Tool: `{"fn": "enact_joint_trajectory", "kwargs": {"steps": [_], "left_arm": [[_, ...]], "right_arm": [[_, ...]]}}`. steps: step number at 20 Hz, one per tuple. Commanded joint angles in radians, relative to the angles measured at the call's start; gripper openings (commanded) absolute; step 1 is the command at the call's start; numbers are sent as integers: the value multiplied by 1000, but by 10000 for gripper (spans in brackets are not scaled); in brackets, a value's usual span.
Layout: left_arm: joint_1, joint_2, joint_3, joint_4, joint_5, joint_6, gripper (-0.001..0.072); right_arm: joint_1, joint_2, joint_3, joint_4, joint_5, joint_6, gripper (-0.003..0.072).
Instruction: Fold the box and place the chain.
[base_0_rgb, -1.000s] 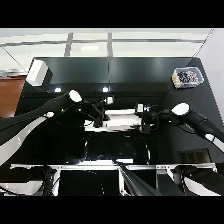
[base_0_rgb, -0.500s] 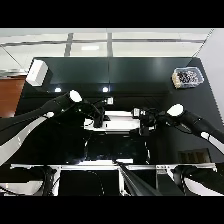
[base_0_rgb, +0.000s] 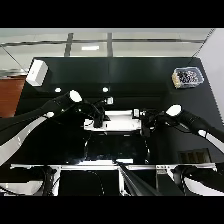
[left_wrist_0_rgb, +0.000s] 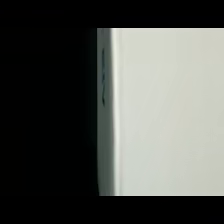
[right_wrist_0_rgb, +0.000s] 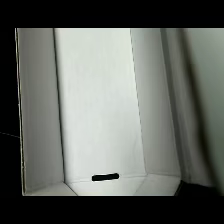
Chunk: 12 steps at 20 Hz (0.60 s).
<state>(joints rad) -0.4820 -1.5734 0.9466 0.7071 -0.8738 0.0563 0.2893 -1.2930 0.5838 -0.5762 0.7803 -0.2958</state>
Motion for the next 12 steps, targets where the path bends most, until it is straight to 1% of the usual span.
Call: {"fn": "enact_joint_trajectory", "kwargs": {"steps": [1,12], "left_arm": [[0,-1,0,0,2,0,30],[0,-1,0,0,2,1,30]], "right_arm": [[0,-5,1,-4,0,0,682],[6,-6,2,0,-3,2,682]]}}
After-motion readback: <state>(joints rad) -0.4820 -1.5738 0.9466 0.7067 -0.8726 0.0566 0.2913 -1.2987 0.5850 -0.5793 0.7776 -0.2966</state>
